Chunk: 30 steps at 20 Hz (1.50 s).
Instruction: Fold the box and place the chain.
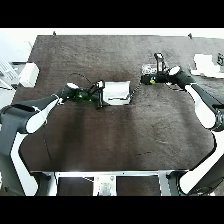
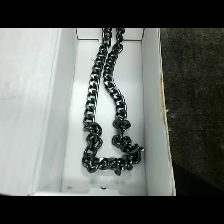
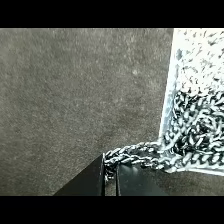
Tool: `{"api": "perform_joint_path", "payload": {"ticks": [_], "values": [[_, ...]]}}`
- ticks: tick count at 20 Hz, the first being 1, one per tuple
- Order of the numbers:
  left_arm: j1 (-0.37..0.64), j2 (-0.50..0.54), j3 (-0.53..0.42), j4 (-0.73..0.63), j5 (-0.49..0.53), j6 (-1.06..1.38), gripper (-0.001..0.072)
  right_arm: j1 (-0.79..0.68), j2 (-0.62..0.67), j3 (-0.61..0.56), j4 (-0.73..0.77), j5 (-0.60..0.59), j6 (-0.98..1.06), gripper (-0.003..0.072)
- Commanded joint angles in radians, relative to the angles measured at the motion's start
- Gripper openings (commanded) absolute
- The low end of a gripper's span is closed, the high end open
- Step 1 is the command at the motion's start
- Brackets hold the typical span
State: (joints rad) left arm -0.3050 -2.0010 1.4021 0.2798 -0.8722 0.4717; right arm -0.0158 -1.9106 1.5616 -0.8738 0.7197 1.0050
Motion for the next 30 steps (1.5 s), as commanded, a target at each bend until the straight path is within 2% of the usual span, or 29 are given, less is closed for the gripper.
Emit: {"api": "perform_joint_path", "payload": {"ticks": [1, 4, 6, 11, 16, 19, 22, 27, 30], "values": [[0.001, 0.0, 0.0, 0.0, 0.0, 0.0, 0.036, -0.006, 0.044, 0.0, 0.01, 0.039, 0.028, 0.001], [0.001, 0.0, 0.0, 0.0, 0.0, 0.0, 0.036, 0.018, 0.178, -0.001, -0.011, 0.081, 0.103, 0.0009], [0.001, 0.0, 0.0, 0.0, 0.0, 0.0, 0.036, 0.057, 0.285, -0.001, -0.084, 0.126, 0.185, 0.0009], [0.001, 0.0, 0.0, 0.0, 0.0, 0.0, 0.036, 0.225, 0.525, -0.001, -0.435, 0.154, 0.404, 0.0009], [0.001, 0.0, 0.0, 0.0, 0.0, 0.0, 0.036, 0.372, 0.668, -0.001, -0.597, 0.21, 0.486, 0.001], [0.001, 0.0, 0.0, 0.0, 0.0, 0.0, 0.036, 0.447, 0.709, -0.001, -0.663, 0.252, 0.539, 0.001], [0.001, 0.0, 0.0, 0.0, 0.0, 0.0, 0.036, 0.496, 0.71, -0.024, -0.665, 0.304, 0.562, 0.001], [0.001, 0.0, 0.0, 0.0, 0.0, 0.0, 0.036, 0.561, 0.71, -0.147, -0.664, 0.242, 0.634, 0.001], [0.001, 0.0, 0.0, 0.0, 0.0, 0.0, 0.036, 0.59, 0.71, -0.237, -0.664, 0.14, 0.676, 0.0011]]}}
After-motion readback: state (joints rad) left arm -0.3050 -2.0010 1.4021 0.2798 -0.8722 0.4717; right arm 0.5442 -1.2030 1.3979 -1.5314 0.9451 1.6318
